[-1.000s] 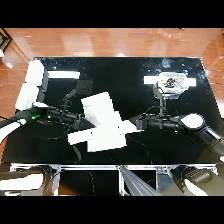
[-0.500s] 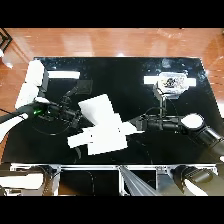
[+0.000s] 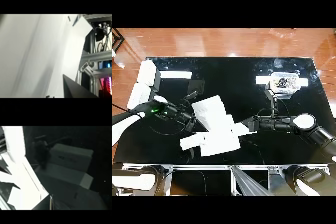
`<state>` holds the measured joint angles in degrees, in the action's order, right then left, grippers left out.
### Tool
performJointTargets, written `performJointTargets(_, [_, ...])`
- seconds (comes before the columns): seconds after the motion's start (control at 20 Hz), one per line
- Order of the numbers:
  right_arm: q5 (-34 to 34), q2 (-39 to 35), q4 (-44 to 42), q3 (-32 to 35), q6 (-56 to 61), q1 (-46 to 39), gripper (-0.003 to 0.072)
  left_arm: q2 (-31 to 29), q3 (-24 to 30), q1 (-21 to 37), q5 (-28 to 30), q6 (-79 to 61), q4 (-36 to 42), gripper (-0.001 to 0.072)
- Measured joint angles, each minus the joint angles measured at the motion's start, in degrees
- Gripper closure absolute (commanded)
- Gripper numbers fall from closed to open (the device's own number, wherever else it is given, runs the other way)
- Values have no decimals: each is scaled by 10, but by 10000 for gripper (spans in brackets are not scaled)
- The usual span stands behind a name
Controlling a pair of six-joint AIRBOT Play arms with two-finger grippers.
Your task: Fold the box and place the chain.
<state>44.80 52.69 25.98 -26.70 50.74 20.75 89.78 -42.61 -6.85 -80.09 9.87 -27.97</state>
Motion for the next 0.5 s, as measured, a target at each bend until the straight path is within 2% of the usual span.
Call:
performJointTargets(0.1, [0,0,5,0,3,0,666,0,-1,-4,4,-2,-3,502])
performJointTargets(0.15, [0,0,8,0,5,0,665,0,-1,-4,5,-3,-3,590])
performJointTargets(0.2, [0,0,9,0,7,0,512,0,-1,-4,6,-7,-3,685])
performJointTargets(0.25, [1,0,10,0,11,0,101,0,-1,-4,7,-8,-3,688])
performJointTargets(0.3, [1,0,13,0,16,0,-21,0,-1,-2,14,-6,-3,688])
performJointTargets(0.5, [23,0,33,-4,30,-20,-18,0,-2,3,15,-5,-2,690])
